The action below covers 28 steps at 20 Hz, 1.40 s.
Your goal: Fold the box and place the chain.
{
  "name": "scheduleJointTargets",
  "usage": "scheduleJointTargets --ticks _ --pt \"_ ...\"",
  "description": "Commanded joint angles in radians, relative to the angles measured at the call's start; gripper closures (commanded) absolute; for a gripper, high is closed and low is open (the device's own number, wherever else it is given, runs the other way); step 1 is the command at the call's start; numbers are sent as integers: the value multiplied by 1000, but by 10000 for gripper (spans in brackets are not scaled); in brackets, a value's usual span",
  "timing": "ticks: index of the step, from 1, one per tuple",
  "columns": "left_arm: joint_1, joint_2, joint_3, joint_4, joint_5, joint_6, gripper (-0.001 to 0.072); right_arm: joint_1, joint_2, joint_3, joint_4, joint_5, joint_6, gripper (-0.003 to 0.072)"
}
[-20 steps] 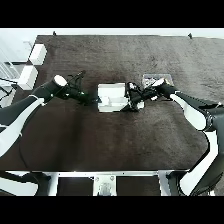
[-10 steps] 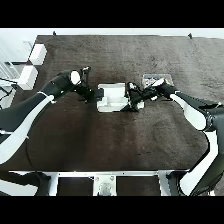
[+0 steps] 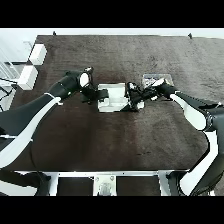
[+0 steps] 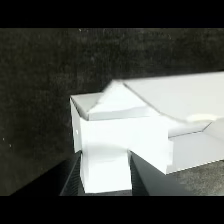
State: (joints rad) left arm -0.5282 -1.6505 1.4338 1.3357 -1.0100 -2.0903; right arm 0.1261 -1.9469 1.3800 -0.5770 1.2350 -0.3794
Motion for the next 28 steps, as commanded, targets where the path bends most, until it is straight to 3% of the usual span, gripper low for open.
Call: scheduleJointTargets --ticks 1,8,19,28 --pt "-20 -3 8 31 -28 -62 345 1 0 0 0 0 1 119" --pt "-46 -55 48 84 -56 -110 344 1 0 0 0 0 1 119" --pt "-55 -222 296 173 -315 -188 344 1 0 0 0 0 0 119" --pt "-55 -244 312 202 -343 -205 344 1 0 0 0 0 1 119"
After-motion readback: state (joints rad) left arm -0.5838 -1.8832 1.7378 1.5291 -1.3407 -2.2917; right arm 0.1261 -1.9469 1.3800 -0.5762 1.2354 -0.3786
